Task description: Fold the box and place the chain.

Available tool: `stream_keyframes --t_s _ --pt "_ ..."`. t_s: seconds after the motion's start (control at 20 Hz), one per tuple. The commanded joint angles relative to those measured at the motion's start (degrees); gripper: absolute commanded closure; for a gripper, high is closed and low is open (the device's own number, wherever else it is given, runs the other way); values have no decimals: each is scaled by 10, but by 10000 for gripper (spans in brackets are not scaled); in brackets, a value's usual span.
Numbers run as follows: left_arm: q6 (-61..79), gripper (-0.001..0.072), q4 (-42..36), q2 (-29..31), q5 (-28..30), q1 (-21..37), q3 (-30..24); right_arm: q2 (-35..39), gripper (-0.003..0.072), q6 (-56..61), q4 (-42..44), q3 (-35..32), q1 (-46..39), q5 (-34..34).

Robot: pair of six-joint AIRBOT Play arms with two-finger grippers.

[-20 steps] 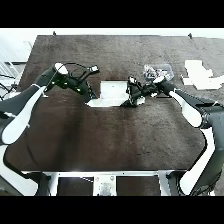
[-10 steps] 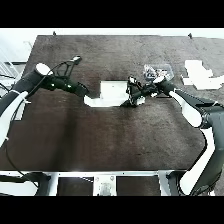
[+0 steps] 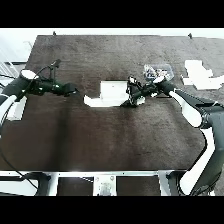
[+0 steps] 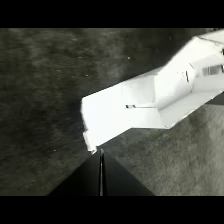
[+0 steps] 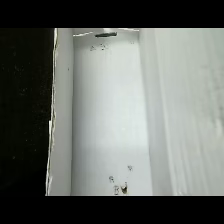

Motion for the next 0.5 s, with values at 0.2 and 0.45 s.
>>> stream_keyframes --t_s 0.2,0.45 --pt "-23 695 -19 -47 -36 23 -6 0 99 0 0 0 0 0" --pt "-22 694 -40 -94 -22 13 -5 0 99 0 0 0 0 0"
